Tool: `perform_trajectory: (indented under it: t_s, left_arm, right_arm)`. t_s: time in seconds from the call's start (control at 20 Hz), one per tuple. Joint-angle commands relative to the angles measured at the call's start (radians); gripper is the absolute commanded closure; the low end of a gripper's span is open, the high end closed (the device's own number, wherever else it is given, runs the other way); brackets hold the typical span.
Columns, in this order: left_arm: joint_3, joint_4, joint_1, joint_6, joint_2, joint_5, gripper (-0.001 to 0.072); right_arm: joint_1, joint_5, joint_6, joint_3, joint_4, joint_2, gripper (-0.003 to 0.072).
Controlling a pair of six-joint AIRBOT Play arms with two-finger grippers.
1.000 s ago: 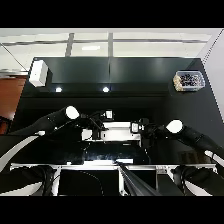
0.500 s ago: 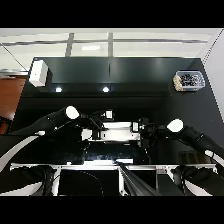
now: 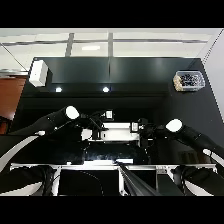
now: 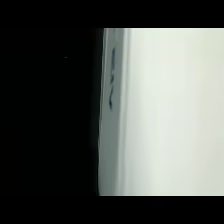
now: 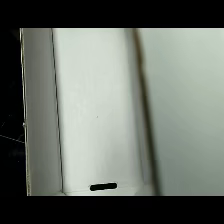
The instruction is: Fold the box and place the chain.
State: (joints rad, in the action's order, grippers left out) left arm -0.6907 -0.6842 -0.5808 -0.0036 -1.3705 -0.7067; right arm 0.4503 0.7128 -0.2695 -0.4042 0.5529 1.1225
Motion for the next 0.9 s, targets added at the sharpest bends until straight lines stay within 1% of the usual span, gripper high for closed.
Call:
perform_trajectory:
  t_s: [0.0, 0.05, 0.1, 0.15, 0.2, 0.45, 0.5, 0.6, 0.65, 0.75, 0.8, 0.85]
  left_arm:
    - [0.0, 0.0, 0.0, 0.0, -0.001, 0.0, 0.068]
    - [0.0, 0.0, 0.0, 0.0, -0.001, 0.0, 0.068]
    - [0.0, 0.0, 0.0, 0.0, -0.001, 0.0, 0.068]
    - [0.0, 0.0, 0.0, 0.0, -0.001, 0.0, 0.068]
    - [0.0, 0.0, 0.0, 0.0, -0.001, 0.0, 0.068]
    - [0.0, -0.001, 0.0, 0.0, 0.0, -0.005, 0.068]
    - [0.0, -0.008, 0.002, -0.001, 0.002, -0.013, 0.0681]
    - [0.0, -0.037, 0.004, -0.033, 0.018, -0.063, 0.0682]
    - [0.0, -0.08, 0.004, -0.101, 0.038, -0.064, 0.0681]
    - [0.0, -0.219, 0.004, -0.261, 0.098, -0.065, 0.0678]
    - [0.0, -0.285, 0.004, -0.333, 0.133, -0.069, 0.0626]
    - [0.0, -0.336, 0.005, -0.375, 0.17, -0.078, 0.043]
  right_arm:
    - [0.0, 0.002, 0.0, -0.001, 0.0, 0.004, -0.0019]
    - [0.0, 0.001, 0.0, -0.001, 0.001, 0.004, -0.0019]
    - [0.0, 0.002, 0.0, -0.001, 0.001, 0.004, 0.0035]
    - [0.0, 0.002, 0.0, -0.001, 0.001, 0.004, 0.012]
    - [0.0, 0.002, 0.0, -0.001, 0.001, 0.004, 0.0144]
    - [0.0, 0.002, 0.0, -0.001, 0.001, 0.004, 0.0144]
    - [0.0, 0.002, 0.0, -0.001, 0.001, 0.004, 0.0144]
    - [0.0, 0.001, 0.0, -0.001, 0.0, 0.004, 0.0144]
    - [0.0, 0.002, 0.0, -0.001, 0.0, 0.004, 0.0144]
    - [0.0, 0.002, 0.0, -0.001, 0.0, 0.004, 0.0144]
    - [0.0, 0.002, 0.0, -0.001, 0.0, 0.004, 0.0144]
    - [0.0, 0.001, 0.0, -0.001, 0.0, 0.004, 0.0144]
